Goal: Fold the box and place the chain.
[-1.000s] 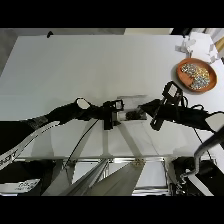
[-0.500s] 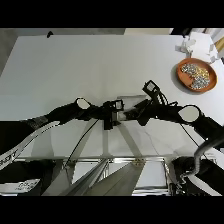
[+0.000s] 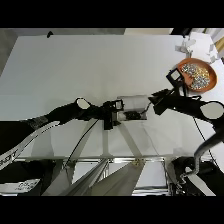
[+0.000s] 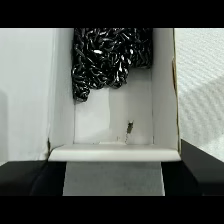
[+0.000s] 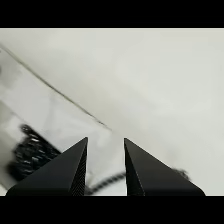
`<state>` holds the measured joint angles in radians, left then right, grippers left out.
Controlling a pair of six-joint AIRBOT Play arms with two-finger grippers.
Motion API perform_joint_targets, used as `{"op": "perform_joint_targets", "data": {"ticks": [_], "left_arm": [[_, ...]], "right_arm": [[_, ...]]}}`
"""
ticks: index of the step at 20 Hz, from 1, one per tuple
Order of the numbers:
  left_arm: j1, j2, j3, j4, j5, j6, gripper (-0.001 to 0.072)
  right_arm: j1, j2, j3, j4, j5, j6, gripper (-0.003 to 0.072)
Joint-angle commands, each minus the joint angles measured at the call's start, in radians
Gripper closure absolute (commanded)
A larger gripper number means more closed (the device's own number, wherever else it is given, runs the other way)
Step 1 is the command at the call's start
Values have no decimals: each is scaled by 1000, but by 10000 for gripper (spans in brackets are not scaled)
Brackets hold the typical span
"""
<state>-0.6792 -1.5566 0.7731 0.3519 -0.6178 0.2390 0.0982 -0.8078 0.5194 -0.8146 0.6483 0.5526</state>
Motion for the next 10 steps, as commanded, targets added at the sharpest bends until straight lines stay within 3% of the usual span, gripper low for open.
{"op": "perform_joint_targets", "data": {"ticks": [1,4,10], "left_arm": [[0,1,0,0,0,0,457],[0,1,0,0,0,0,457],[0,1,0,0,0,0,457]], "right_arm": [[-119,-34,3,-143,6,1,451],[-121,-144,5,-209,-69,1,452],[-110,-373,137,-221,-50,-8,467]]}}
